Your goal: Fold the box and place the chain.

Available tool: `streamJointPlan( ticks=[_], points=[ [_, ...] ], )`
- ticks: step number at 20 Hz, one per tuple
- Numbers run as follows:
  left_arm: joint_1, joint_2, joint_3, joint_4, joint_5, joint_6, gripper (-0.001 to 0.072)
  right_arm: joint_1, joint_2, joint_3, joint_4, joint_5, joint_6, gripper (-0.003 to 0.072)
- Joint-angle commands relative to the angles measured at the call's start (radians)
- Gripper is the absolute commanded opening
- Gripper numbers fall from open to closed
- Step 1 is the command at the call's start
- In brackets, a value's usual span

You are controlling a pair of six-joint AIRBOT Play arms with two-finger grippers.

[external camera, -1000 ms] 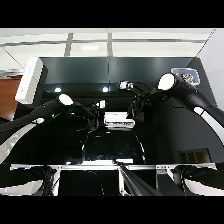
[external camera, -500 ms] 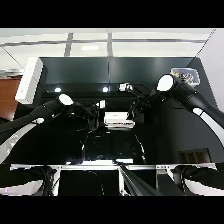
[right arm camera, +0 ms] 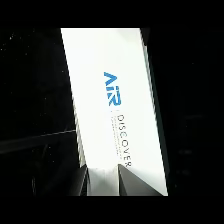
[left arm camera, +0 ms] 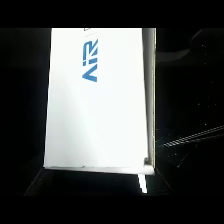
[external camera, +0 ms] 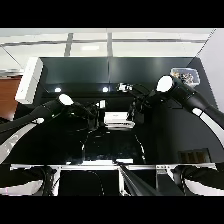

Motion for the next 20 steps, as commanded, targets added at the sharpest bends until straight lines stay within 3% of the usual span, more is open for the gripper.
streamJointPlan(
  ticks=[1,2,3,15,19,20],
  points=[
    [0.0,0.0,0.0,0.0,0.0,0.001,0.0413,0.0,-0.001,-0.009,0.002,0.0,0.003,0.0197],
    [0.0,0.0,0.0,0.0,0.0,0.001,0.0412,0.0,-0.001,-0.012,0.002,0.0,0.004,0.0204],
    [0.0,0.0,0.0,0.0,0.0,0.001,0.0413,0.0,-0.001,-0.017,0.002,-0.005,0.005,0.0319],
    [0.0,0.0,0.0,0.0,0.0,0.001,0.0413,-0.002,0.018,-0.05,0.008,0.005,0.024,0.0323],
    [0.0,0.0,0.0,0.0,0.0,0.001,0.0413,-0.074,0.121,-0.045,0.009,0.048,0.265,0.0323],
    [0.0,0.0,0.0,0.0,0.0,0.001,0.0413,-0.111,0.133,-0.05,0.022,0.084,0.365,0.0293]
  ],
)
